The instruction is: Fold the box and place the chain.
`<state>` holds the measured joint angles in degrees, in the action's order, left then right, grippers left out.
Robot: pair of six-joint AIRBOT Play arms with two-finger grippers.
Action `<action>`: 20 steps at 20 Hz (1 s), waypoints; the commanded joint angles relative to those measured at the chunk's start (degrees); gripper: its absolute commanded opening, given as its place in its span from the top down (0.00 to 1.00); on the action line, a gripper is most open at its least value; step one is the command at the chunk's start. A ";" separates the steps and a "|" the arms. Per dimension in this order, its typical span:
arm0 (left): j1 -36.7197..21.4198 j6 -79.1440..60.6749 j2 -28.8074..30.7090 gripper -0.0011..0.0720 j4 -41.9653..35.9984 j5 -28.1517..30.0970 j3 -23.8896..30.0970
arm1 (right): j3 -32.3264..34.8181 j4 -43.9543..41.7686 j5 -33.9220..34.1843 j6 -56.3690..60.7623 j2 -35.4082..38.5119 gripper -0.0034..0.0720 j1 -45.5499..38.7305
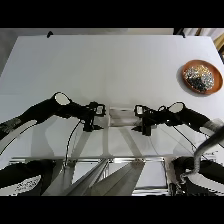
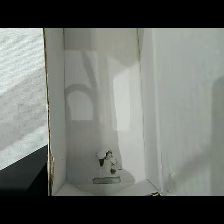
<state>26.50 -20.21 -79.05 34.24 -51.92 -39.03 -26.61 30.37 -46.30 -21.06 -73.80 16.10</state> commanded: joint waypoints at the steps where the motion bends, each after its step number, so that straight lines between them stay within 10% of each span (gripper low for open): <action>1: 1.27 0.24 -0.17 0.02 -3.45 0.33 0.72 | 0.00 -0.02 0.00 0.02 0.00 0.35 0.02; 20: 4.31 -0.39 -4.55 0.02 -10.27 5.33 0.72 | 0.00 -0.02 0.00 0.02 0.00 0.35 0.02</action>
